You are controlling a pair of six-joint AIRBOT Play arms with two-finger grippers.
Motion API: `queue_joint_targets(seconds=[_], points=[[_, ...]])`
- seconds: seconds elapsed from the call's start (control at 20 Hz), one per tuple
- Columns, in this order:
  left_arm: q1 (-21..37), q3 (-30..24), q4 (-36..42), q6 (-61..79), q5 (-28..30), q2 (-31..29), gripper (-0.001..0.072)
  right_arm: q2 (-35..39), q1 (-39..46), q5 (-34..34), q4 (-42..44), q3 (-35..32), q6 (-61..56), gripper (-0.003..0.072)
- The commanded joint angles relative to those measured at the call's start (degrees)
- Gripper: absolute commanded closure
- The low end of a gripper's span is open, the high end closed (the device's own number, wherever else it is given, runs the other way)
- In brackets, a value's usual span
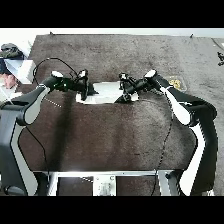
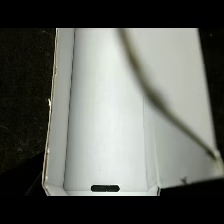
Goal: Fold the box and place the chain.
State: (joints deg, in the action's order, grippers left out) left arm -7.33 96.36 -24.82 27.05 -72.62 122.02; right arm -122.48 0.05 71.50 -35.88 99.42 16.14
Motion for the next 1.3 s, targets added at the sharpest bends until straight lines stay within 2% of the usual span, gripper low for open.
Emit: queue_joint_targets(seconds=[0.0, 0.15, 0.2, 1.25], points=[[0.0, 0.02, -0.02, 0.0, 0.02, 0.0, 0.0698, -0.04, -0.13, -0.17, -0.17, 0.04, 0.07, 0.02], [0.0, 0.02, -0.02, 0.0, 0.02, 0.0, 0.0697, -0.04, -0.2, -0.37, -0.39, 0.04, 0.07, 0.0212], [0.0, 0.0, 0.0, 0.0, 0.02, -0.02, 0.0698, -0.04, -0.2, -0.35, -0.39, 0.04, 0.07, 0.0254], [0.0, 0.0, -0.02, 0.0, 0.04, -0.02, 0.0698, -0.04, -0.2, -1.25, -0.35, 0.04, 0.11, 0.0253]])
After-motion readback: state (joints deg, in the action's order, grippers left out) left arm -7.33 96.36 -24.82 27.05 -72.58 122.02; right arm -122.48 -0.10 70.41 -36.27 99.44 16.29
